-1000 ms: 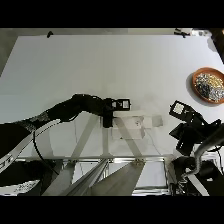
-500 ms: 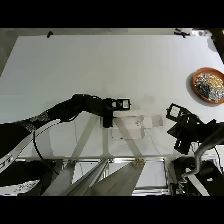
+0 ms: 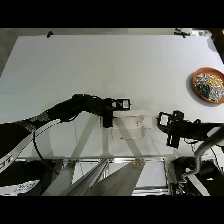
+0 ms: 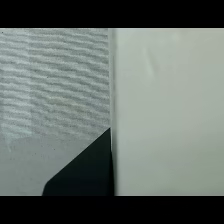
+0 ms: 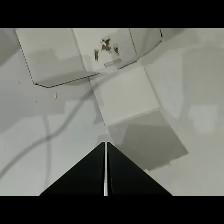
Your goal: Fold the box and place the chain.
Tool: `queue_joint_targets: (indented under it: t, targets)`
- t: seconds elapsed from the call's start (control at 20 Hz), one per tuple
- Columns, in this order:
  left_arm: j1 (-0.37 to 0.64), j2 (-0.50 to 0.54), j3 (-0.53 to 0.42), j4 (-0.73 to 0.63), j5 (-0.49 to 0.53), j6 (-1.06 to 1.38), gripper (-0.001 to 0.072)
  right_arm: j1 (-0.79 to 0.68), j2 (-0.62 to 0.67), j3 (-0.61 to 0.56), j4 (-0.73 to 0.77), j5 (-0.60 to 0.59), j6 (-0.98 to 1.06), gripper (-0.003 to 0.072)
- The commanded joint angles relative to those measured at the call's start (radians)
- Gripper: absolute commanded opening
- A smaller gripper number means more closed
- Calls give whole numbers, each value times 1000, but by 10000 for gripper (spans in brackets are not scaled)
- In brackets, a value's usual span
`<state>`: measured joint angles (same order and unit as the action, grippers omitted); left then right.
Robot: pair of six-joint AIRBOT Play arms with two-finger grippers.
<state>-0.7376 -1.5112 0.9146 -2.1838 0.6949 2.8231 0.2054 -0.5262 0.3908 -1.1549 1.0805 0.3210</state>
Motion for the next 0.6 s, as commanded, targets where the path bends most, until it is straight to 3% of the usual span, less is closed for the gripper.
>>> queue_joint_targets:
  t: [0.0,0.05,0.1,0.35,0.55]
  targets:
    - [0,0,0,0,0,0,12,17,-51,-32,84,-76,-215,77]
    - [0,0,0,0,0,0,12,31,-65,-32,84,-81,-243,415]
    - [0,0,0,0,0,0,12,47,-82,-32,84,-93,-254,702]
    - [0,0,0,0,1,0,12,151,-193,-35,60,-115,-246,709]
    - [0,0,0,0,0,0,12,200,-212,-85,51,-182,-214,709]
